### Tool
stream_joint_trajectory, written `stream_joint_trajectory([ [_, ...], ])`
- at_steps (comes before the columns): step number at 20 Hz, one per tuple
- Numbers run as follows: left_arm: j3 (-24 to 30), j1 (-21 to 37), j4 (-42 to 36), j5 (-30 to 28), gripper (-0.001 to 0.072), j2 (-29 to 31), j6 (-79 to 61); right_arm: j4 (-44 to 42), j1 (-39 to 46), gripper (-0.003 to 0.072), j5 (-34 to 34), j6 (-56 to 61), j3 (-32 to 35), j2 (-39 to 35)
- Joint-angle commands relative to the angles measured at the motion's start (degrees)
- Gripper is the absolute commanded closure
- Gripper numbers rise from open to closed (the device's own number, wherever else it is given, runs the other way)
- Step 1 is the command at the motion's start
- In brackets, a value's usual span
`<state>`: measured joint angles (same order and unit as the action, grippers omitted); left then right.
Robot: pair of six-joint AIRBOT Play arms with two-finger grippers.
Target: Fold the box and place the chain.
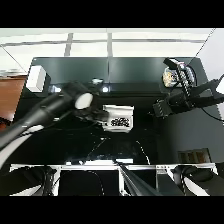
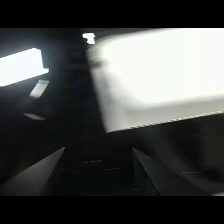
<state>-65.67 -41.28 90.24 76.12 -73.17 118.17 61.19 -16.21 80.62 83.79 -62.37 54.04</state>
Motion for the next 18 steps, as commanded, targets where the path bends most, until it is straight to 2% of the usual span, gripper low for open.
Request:
stream_joint_trajectory([
  [1,9.2,11.5,2.5,2.3,0.0210,8.6,-4.2,1.3,0.0,0.0428,-0.8,0.0,0.0,0.0],
  [2,12.9,17.0,-3.1,-0.3,0.0210,9.7,-4.9,1.6,0.0,0.0428,-1.3,0.5,0.0,0.0],
  [4,20.3,26.6,-23.7,-7.8,0.0210,9.6,-19.2,1.9,0.0,0.0428,-2.2,0.7,0.0,0.0],
  [5,23.4,29.5,-36.3,-10.9,0.0210,8.8,-33.4,2.0,0.0,0.0428,-2.6,0.7,0.0,0.0],
  [6,25.5,31.0,-46.1,-11.5,0.0209,7.8,-48.6,2.0,0.0,0.0428,-3.2,0.6,0.0,0.0],
  [7,26.8,31.3,-52.1,-11.6,0.0209,6.8,-63.9,2.0,0.0,0.0428,-3.5,0.6,0.0,0.0],
  [8,27.3,30.8,-54.4,-11.8,0.0207,5.9,-77.9,2.2,0.0,0.0428,-3.7,0.6,0.0,0.0],
  [9,27.4,29.7,-54.8,-11.9,0.0153,5.2,-89.3,2.5,0.0,0.0428,-3.7,0.6,0.0,0.0],
  [10,27.4,28.3,-54.9,-12.2,-0.0010,4.7,-99.8,2.9,0.0,0.0428,-3.7,0.6,0.0,0.0],
  [14,27.4,22.2,-52.8,-20.5,-0.0003,3.5,-122.7,3.5,0.0,0.0428,-3.7,0.6,0.0,0.0],
  [17,27.3,18.6,-48.2,-26.1,0.0004,2.6,-131.7,3.5,0.0,0.0428,-3.7,1.0,0.0,0.0],
  [18,26.7,18.3,-47.3,-26.3,0.0008,2.5,-131.9,3.5,0.0,0.0428,-3.7,1.4,0.0,0.0],
])
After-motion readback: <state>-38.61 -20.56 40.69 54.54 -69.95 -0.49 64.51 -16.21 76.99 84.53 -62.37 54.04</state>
